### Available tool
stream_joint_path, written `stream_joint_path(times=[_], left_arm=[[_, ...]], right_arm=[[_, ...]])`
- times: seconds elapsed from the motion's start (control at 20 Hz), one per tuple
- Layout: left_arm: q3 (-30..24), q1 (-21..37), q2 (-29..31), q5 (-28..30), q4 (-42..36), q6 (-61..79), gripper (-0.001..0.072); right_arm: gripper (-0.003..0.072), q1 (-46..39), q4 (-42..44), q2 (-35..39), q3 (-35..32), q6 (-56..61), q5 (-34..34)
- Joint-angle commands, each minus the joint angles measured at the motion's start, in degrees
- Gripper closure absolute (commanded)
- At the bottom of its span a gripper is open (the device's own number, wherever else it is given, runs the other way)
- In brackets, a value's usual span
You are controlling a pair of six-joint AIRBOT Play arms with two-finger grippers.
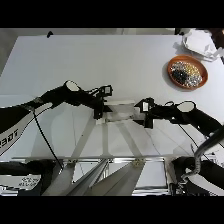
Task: Fold the box and place the chain.
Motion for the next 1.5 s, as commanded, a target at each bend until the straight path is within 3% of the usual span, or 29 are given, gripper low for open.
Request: stream_joint_path(times=[0.0, 1.1, 1.35, 1.45], left_arm=[[0.00, 0.00, -0.02, 0.02, 0.02, 0.02, 0.0697], [0.00, 0.00, -0.02, 0.02, 0.00, 0.02, 0.0697], [0.00, 0.00, -0.02, 0.02, 0.00, 0.02, 0.0697], [0.00, 0.00, -0.02, 0.02, 0.00, 0.02, 0.0697]], right_arm=[[0.0020, -0.57, 0.07, -2.71, 1.66, -0.02, 3.96], [0.0024, 1.57, 2.45, -13.00, 6.05, -4.44, 7.04], [0.0046, 1.57, 2.38, -13.53, 6.05, -4.48, 7.02], [0.0086, 1.57, 2.34, -13.64, 6.05, -4.48, 7.10]])
